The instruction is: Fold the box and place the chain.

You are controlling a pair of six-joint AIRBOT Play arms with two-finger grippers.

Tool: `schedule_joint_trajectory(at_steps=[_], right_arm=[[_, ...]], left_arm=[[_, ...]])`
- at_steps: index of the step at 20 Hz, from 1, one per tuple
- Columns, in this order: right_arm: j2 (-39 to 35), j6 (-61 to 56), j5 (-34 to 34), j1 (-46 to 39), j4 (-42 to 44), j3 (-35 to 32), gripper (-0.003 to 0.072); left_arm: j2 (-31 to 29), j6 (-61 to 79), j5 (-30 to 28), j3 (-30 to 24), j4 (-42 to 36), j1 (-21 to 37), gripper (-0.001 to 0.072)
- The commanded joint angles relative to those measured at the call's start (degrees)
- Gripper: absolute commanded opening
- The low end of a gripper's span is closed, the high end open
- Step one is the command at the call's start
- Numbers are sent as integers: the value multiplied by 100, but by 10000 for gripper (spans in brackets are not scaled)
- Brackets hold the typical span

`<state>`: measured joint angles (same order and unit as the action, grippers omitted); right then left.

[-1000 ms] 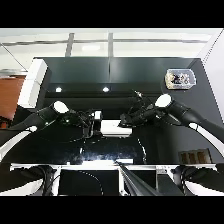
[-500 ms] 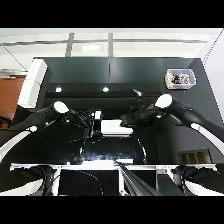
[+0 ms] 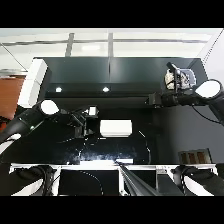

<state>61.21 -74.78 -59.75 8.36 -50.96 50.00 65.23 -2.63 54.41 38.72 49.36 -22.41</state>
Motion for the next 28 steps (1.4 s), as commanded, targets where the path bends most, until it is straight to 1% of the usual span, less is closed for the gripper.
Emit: schedule_joint_trajectory(at_steps=[1, 3, 6, 8, 9, 11, 12, 15, 16, 22, 26, 28], right_arm=[[-81, -22, 162, -227, -201, 17, 38], [-81, -24, 225, -229, -203, 17, 38], [-81, -24, 216, -229, -203, 17, 38], [-81, -24, 208, -227, -203, 17, 38], [-81, -24, 195, -227, -203, 17, 38], [-81, -24, 201, -227, -203, 17, 38], [-79, -24, 219, -227, -205, 17, 38], [-79, -24, 243, -227, -212, 17, 38], [-79, -24, 245, -227, -225, 17, 38], [-79, -24, 243, -227, -293, 17, 38], [-79, -24, 267, -227, -295, 17, 37], [-79, -24, 293, -227, -310, 17, 38]], left_arm=[[-356, -706, 177, 175, -352, -127, 715], [-131, -730, -87, 511, -651, -437, 714], [680, -732, -343, 1121, -708, -940, 714], [1161, -977, -444, 1427, -706, -1237, 714], [1305, -962, -492, 1484, -673, -1377, 714], [1462, -916, -870, 1482, -675, -1545, 715], [1521, -920, -929, 1484, -697, -1576, 715], [1541, -966, -518, 1482, -678, -1569, 715], [1541, -966, -466, 1482, -678, -1561, 715], [1541, -1038, -424, 1482, -610, -1563, 715], [1547, -1134, -433, 1464, -407, -1576, 715], [1578, -1134, -527, 1464, -376, -1598, 715]])
